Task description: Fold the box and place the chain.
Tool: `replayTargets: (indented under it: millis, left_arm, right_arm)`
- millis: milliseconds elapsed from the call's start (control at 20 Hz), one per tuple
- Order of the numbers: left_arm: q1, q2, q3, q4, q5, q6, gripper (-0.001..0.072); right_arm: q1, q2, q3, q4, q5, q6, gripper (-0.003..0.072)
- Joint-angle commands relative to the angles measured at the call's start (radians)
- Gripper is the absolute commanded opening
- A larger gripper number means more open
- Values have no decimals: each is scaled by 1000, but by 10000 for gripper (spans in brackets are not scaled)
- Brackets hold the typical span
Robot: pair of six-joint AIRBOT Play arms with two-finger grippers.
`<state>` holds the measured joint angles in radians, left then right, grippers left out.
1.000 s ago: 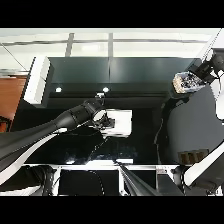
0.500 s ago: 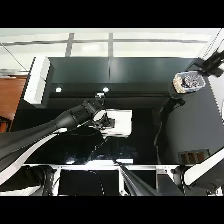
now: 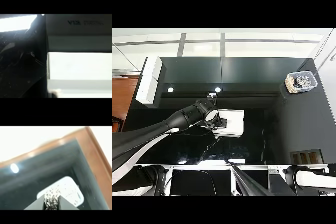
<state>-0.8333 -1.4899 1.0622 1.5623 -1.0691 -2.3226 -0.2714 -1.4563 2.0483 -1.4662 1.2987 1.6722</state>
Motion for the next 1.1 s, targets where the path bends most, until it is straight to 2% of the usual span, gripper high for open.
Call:
replayTargets:
  millis: [0,150,250,450,600,700,900,1050]
  left_arm:
    - [0,0,0,0,14,0,30]
    - [0,0,0,0,14,0,30]
    - [0,0,0,0,14,0,30]
    - [0,0,0,0,14,0,30]
    - [0,0,0,0,14,0,30]
    - [0,0,0,1,15,0,30]
    - [0,0,0,0,14,0,30]
    - [0,0,0,0,14,0,30]
  right_arm:
    - [2,152,1,171,34,-67,12]
    - [14,235,-1,337,159,-125,12]
    - [57,288,-44,396,250,-159,13]
    - [216,430,-306,437,336,-224,13]
    - [331,501,-555,590,338,-278,14]
    - [393,504,-700,706,285,-312,14]
    - [517,496,-959,873,14,-386,14]
    - [616,477,-1076,938,-213,-397,13]
